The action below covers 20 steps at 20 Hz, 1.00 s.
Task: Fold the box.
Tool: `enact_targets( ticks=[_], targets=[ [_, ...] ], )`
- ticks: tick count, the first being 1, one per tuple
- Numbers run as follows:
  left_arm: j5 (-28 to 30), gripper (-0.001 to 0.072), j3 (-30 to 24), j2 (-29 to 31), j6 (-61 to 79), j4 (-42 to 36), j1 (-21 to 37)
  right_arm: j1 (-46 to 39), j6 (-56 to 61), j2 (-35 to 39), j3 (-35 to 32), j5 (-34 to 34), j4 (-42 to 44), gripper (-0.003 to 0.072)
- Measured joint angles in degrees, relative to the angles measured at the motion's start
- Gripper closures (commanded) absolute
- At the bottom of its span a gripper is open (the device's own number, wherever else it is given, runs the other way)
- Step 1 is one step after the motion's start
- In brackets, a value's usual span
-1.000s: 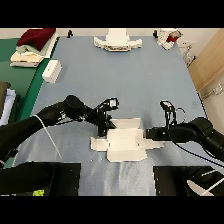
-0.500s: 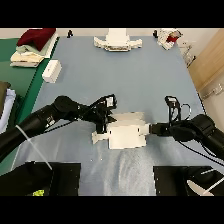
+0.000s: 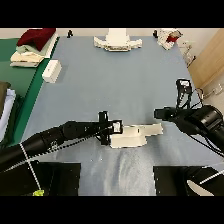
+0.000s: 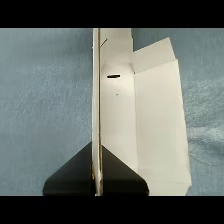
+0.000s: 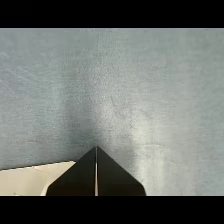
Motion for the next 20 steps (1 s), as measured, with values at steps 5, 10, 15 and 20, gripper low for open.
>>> enact_targets(
  ticks=[5,10,15,20],
  targets=[
    [-0.2,0.0698,0.7,-0.6,0.2,-0.1,0.1,0.0,0.6,0.0,0.4,0.1,-0.5,0.0683],
    [-15.9,0.0697,6.1,-1.4,-1.8,0.0,8.3,0.0,0.7,0.0,0.5,0.0,0.3,0.0683],
    [-28.1,0.0697,9.8,-5.5,-2.3,0.0,14.1,0.0,0.7,0.0,0.5,0.0,1.1,0.0683],
    [-31.5,0.0696,10.7,-9.2,-2.2,-0.3,15.2,0.0,0.7,0.0,0.5,0.0,1.7,0.0683]
  ],
)
